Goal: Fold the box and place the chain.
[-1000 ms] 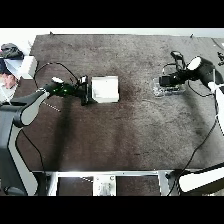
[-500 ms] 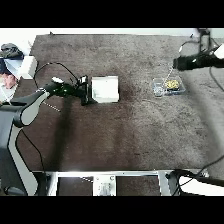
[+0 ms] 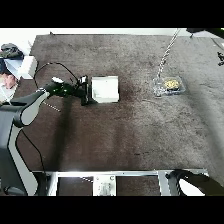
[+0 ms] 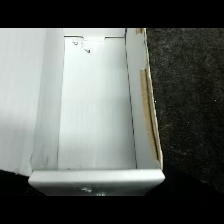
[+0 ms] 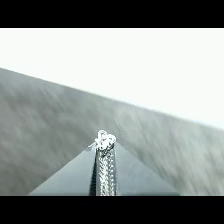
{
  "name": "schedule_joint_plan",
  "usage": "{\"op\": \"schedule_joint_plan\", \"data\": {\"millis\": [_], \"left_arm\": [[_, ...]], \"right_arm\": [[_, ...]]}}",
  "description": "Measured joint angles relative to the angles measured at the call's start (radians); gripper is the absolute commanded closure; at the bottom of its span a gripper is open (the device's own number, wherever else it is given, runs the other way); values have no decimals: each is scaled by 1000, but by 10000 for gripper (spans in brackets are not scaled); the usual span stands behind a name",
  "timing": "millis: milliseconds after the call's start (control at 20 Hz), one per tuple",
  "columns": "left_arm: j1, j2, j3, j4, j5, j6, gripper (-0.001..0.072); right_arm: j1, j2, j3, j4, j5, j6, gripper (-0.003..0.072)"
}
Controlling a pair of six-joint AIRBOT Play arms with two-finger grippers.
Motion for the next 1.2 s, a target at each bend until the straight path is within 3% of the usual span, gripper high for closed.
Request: {"op": "schedule_joint_plan", "data": {"millis": [400,750,1000,1100,1200], "left_arm": [[0,0,0,0,0,0,243],[0,0,0,0,0,0,243],[0,0,0,0,0,0,243],[0,0,0,0,0,0,243],[0,0,0,0,0,0,243]], "right_arm": [[278,-62,0,8,-89,-16,707],[460,-247,-1,11,-86,-17,707],[505,-395,-2,10,-65,-16,705],[499,-438,-3,9,-53,-6,359],[481,-465,-4,6,-30,5,360]]}}
